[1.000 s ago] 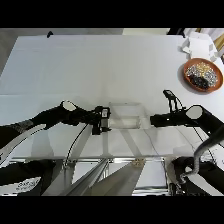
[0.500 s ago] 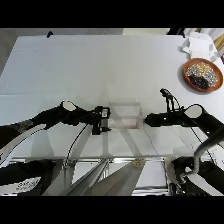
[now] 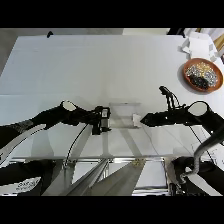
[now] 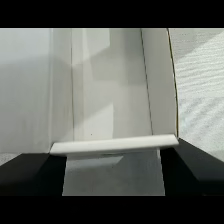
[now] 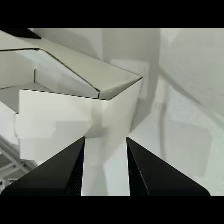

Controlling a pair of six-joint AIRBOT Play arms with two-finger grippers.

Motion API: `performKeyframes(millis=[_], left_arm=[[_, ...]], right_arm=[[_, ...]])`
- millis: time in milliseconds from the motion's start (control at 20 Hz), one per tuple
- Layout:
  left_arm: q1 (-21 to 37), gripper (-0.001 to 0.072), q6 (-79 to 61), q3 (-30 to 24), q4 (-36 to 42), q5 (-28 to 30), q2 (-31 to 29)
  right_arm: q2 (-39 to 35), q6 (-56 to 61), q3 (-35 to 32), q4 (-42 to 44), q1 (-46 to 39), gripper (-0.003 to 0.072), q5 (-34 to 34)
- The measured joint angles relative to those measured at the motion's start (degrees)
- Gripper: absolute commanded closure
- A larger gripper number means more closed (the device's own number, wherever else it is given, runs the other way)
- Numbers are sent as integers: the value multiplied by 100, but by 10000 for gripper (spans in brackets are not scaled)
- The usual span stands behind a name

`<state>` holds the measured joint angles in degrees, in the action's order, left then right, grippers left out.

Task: Fold the box and place the chain.

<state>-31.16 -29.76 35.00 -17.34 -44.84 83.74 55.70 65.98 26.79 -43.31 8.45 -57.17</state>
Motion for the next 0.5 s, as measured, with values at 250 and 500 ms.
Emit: performKeyframes(millis=[250,500], left_arm=[[0,459,0,0,0,0,0],[0,459,0,0,0,0,0]], right_arm=[[-7,68,83,-9,120,254,-146],[31,595,184,-400,669,250,236]])
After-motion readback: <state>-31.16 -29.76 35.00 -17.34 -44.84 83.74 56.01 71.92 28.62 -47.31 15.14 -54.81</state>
